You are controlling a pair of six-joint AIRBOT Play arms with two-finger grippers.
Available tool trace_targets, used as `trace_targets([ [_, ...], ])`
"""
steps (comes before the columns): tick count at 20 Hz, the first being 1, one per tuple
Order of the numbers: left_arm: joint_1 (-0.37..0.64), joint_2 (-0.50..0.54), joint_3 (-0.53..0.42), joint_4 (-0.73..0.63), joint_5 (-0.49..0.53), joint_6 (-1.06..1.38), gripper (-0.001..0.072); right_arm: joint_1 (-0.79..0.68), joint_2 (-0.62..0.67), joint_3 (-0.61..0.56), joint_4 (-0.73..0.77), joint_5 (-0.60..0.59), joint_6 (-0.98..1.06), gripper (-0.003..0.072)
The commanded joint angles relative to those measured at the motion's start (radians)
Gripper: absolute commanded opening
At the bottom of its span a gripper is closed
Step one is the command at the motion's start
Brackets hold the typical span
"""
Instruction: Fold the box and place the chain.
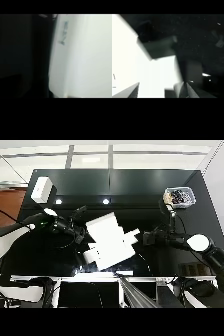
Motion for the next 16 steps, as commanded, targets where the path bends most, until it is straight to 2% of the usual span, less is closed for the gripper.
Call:
trace_targets([
  [1, -0.006, 0.002, 0.041, 0.0, -0.005, 0.0, 0.0028, -0.045, 0.003, 0.029, -0.042, 0.055, -0.023, 0.0712],
  [4, -0.035, 0.013, 0.088, 0.056, -0.002, 0.008, 0.0026, -0.134, 0.029, 0.121, -0.23, 0.164, -0.082, 0.0712],
  [7, -0.103, 0.084, 0.107, 0.172, 0.06, 0.04, 0.0024, -0.2, 0.045, 0.217, -0.401, 0.245, -0.238, 0.0712],
  [9, -0.166, 0.172, 0.106, 0.249, 0.13, 0.084, 0.0024, -0.197, 0.042, 0.211, -0.382, 0.295, -0.404, 0.0712],
  [12, -0.227, 0.28, 0.053, 0.267, 0.373, 0.187, 0.0027, -0.15, 0.041, 0.102, -0.278, 0.298, -0.609, 0.0712],
  [14, -0.225, 0.273, 0.026, 0.206, 0.43, 0.246, 0.0029, -0.095, 0.041, 0.044, -0.158, 0.234, -0.749, 0.0712],
  [16, -0.225, 0.236, 0.019, 0.222, 0.431, 0.266, 0.0029, -0.027, 0.04, 0.009, -0.101, 0.14, -0.884, 0.0712],
])
